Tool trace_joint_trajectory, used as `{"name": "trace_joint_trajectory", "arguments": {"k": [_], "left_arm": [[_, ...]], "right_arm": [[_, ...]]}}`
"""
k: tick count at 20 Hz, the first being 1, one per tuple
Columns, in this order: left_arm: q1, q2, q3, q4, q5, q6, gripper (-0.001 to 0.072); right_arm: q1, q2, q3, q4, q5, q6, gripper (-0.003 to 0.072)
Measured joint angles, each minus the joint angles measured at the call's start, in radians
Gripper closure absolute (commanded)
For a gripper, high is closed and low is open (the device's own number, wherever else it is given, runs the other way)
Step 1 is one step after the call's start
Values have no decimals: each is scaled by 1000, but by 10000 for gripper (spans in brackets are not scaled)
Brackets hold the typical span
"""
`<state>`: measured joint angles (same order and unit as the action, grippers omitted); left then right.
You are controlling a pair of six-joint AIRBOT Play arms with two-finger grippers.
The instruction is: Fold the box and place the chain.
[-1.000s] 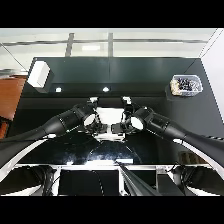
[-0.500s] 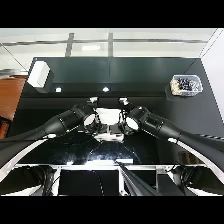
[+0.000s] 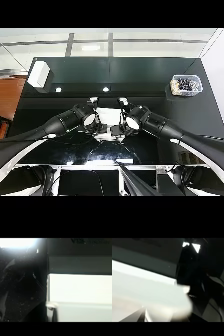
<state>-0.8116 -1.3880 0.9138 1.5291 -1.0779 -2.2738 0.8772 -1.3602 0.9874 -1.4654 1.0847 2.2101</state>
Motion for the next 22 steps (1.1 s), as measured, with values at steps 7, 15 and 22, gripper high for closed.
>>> {"name": "trace_joint_trajectory", "arguments": {"k": [7, 15, 22], "left_arm": [[0, 0, 0, 0, 1, 0, 678], [0, 0, 0, 0, 3, 0, 678], [0, 0, 0, 0, 5, 0, 678]], "right_arm": [[-26, 33, 6, -24, 38, 1, 172], [-23, 1, 6, -31, 17, 40, 379], [-20, -33, 8, -27, 8, 65, 387]]}}
